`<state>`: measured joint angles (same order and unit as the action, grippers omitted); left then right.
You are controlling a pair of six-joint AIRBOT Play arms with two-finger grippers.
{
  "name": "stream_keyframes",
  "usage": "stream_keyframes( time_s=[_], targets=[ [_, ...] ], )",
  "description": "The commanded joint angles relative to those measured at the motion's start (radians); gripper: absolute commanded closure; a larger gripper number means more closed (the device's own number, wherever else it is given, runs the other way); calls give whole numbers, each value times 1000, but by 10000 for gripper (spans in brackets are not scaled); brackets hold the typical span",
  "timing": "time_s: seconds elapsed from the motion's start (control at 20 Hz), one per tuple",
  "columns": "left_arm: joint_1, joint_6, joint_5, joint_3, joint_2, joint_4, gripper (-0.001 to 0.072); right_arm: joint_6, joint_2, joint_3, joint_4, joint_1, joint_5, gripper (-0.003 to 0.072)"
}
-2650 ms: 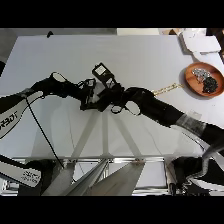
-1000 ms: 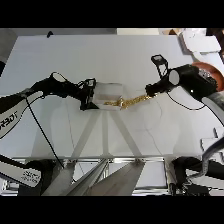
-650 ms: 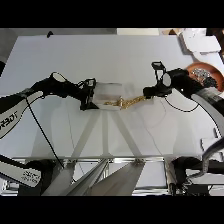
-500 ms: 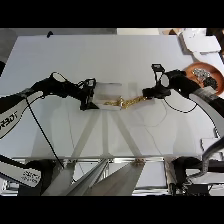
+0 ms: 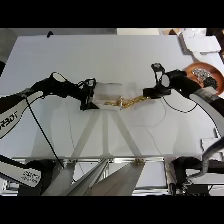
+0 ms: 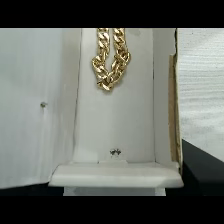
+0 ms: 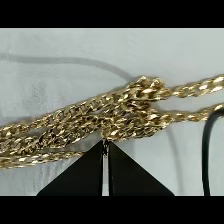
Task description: Fold the box and place the chain.
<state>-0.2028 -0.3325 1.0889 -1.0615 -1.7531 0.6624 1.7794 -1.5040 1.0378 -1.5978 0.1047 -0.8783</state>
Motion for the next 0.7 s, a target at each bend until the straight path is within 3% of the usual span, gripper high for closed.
stream_keyframes(
  time_s=[0.0, 0.25, 0.45, 0.65],
  targets=[
    [0, 0, 0, 0, 0, 0, 394, -113, 81, 1, 8, 3, 9, 675],
    [0, 0, 0, 0, 0, 0, 394, -325, 250, 1, 9, 97, -15, 676],
    [0, 0, 0, 0, 0, 0, 394, -351, 275, 1, 28, 249, -34, 675],
    [0, 0, 0, 0, 0, 0, 394, -348, 274, 1, 42, 413, 80, 675]
  ],
)
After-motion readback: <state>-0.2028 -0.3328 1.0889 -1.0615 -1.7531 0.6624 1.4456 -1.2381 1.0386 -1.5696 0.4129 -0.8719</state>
